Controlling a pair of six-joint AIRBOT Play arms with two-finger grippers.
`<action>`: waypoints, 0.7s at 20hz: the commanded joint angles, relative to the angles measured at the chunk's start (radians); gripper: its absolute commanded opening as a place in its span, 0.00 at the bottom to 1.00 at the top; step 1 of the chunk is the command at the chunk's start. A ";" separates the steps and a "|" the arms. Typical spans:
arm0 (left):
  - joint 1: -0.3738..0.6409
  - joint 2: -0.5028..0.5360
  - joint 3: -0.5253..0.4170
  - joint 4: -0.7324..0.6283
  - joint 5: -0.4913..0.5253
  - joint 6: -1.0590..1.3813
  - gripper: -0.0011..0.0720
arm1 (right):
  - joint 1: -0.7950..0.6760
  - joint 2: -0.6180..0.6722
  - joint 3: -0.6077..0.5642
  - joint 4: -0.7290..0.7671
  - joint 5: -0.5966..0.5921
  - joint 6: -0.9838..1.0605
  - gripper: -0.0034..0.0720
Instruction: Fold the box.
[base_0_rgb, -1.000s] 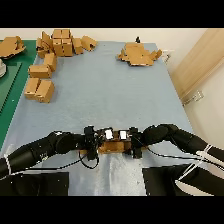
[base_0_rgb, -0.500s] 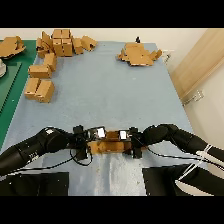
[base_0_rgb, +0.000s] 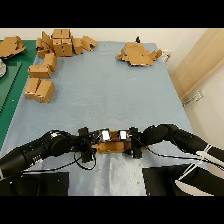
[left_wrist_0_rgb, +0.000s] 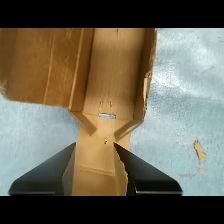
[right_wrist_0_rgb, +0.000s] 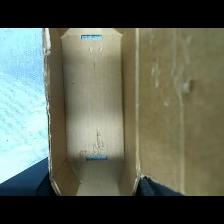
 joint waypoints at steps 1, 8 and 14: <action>-0.006 -0.041 0.001 -0.036 0.016 0.003 0.48 | 0.000 0.000 -0.001 0.000 0.000 0.000 0.70; -0.068 -0.061 0.008 -0.060 0.084 0.012 0.48 | 0.000 0.000 -0.001 0.000 0.000 0.000 0.70; -0.070 -0.066 0.009 -0.058 0.098 0.046 0.07 | 0.000 0.000 -0.001 0.000 0.000 0.000 0.70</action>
